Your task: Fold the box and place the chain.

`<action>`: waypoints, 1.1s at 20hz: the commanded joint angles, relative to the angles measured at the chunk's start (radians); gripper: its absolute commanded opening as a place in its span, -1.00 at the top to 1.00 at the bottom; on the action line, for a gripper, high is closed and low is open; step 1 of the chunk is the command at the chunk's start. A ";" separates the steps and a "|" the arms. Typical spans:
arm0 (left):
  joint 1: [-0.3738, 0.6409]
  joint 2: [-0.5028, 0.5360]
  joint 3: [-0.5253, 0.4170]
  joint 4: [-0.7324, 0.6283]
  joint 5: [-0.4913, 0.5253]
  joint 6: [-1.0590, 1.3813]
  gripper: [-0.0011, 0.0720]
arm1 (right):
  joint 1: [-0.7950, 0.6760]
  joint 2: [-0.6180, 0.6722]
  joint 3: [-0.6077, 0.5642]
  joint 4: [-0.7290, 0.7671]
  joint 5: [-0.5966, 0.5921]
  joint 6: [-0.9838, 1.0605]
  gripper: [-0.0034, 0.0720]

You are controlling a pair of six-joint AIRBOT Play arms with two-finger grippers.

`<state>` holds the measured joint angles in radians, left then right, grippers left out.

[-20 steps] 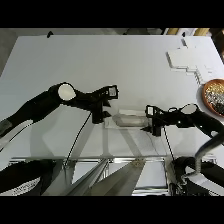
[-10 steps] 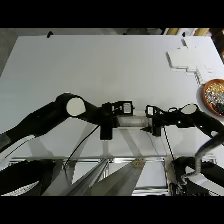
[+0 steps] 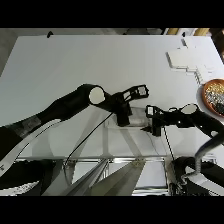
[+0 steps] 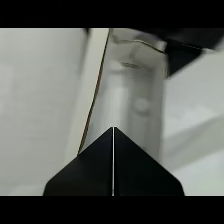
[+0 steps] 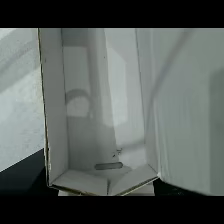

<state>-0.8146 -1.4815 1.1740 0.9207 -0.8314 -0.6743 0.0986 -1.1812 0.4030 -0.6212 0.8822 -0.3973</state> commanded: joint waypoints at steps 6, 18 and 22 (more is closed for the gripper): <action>0.108 -0.179 0.026 -0.127 0.056 0.061 0.96 | 0.000 0.000 0.000 0.000 0.000 0.000 -0.19; 0.103 0.035 0.025 0.008 -0.092 0.061 0.84 | 0.000 0.000 0.000 0.000 0.000 0.000 -0.19; 0.072 0.138 -0.019 0.129 -0.213 0.061 0.83 | 0.000 0.000 0.000 0.000 0.000 0.000 -0.19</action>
